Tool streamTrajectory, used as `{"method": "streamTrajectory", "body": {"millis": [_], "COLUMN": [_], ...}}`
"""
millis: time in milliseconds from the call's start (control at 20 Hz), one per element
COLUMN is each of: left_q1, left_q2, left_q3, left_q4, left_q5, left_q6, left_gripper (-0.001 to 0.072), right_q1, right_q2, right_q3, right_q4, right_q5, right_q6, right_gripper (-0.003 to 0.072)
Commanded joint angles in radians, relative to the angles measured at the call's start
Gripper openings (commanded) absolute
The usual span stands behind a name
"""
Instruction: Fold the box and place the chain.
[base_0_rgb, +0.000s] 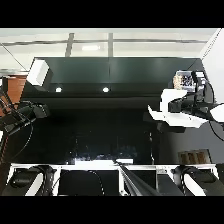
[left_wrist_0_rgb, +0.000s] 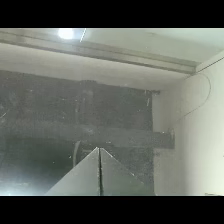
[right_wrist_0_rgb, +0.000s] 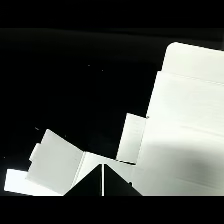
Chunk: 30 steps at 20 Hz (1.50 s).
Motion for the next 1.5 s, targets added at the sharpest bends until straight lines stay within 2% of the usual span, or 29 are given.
{"method": "streamTrajectory", "body": {"millis": [0,450,750,950,1000,1050,1100,1200,1300,1450], "left_q1": [0.001,0.001,0.001,0.001,0.001,-0.002,-0.007,-0.007,-0.007,-0.005], "left_q2": [-0.001,-0.001,-0.002,-0.017,-0.030,-0.053,-0.078,-0.119,-0.128,-0.126], "left_q3": [0.001,0.001,0.001,-0.005,-0.010,-0.010,-0.009,-0.005,-0.003,-0.003], "left_q4": [0.000,0.000,0.000,0.000,0.000,0.000,0.000,0.002,0.004,0.016], "left_q5": [0.000,0.007,0.135,0.192,0.217,0.239,0.249,0.218,0.179,0.093], "left_q6": [0.000,0.000,0.000,0.000,0.000,0.000,0.000,0.004,0.004,0.013], "left_gripper": [0.0031,0.0031,0.0031,0.0034,0.0103,0.0415,0.0714,0.0712,0.0712,0.0712], "right_q1": [0.000,0.000,0.000,0.000,0.000,0.000,0.000,-0.002,-0.030,-0.205], "right_q2": [0.000,0.000,0.000,-0.003,-0.008,-0.016,-0.029,-0.045,-0.045,-0.045], "right_q3": [0.000,0.000,0.000,0.000,0.000,0.000,0.000,0.000,0.009,0.076], "right_q4": [0.000,0.000,0.000,0.048,0.063,0.062,0.061,0.045,-0.032,-0.217], "right_q5": [0.000,0.000,-0.012,-0.134,-0.167,-0.185,-0.185,-0.109,-0.032,0.038], "right_q6": [0.000,0.000,0.000,0.000,0.000,0.000,0.000,0.006,0.023,0.179], "right_gripper": [0.0020,0.0020,0.0020,0.0021,0.0048,0.0353,0.0716,0.0714,0.0714,0.0714]}}
